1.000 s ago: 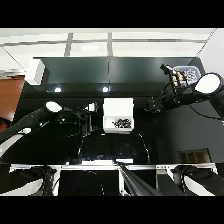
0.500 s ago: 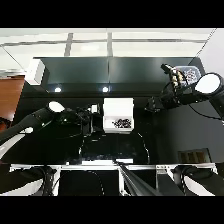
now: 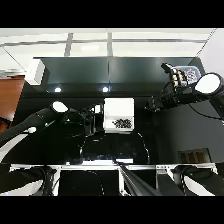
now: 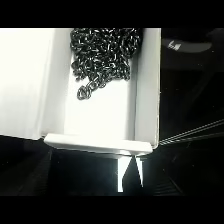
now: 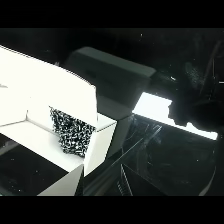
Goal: Fold the box and place the chain.
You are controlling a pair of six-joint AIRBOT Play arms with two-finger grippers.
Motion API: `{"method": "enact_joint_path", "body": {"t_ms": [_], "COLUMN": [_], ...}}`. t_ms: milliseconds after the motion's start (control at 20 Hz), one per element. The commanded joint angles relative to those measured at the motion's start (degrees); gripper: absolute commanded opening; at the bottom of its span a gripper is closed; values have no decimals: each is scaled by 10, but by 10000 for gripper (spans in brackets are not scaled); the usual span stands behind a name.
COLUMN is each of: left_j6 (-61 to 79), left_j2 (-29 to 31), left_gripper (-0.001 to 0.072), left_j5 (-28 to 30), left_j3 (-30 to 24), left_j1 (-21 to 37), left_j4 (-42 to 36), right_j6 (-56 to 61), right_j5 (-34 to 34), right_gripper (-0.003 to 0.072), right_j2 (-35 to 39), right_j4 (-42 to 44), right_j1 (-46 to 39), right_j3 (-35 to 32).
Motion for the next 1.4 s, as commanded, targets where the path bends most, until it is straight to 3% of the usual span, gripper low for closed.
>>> {"method": "enact_joint_path", "body": {"t_ms": [0,550,600,750,800,850,950,1150,1350], "left_j6": [-24,0,0,0,0,0,0,0,0], "left_j2": [-7,-9,-9,-9,-9,-9,-9,-9,-9], "left_gripper": [718,716,694,396,335,335,335,335,335], "left_j5": [5,23,23,23,23,23,23,23,23], "left_j3": [8,11,11,11,11,11,11,11,11], "left_j1": [-3,-31,-31,-31,-31,-31,-31,-31,-31], "left_j4": [11,12,12,12,12,12,12,12,12], "right_j6": [0,0,0,0,0,0,0,0,-55], "right_j5": [-2,-4,-7,-32,-48,-67,-111,-231,-258], "right_gripper": [284,284,284,284,285,289,697,697,696], "right_j2": [0,0,0,0,0,-1,-9,-73,-168], "right_j4": [0,0,0,0,0,-1,0,51,152], "right_j1": [0,0,0,0,0,0,0,0,0], "right_j3": [0,0,0,0,0,0,0,2,21]}}
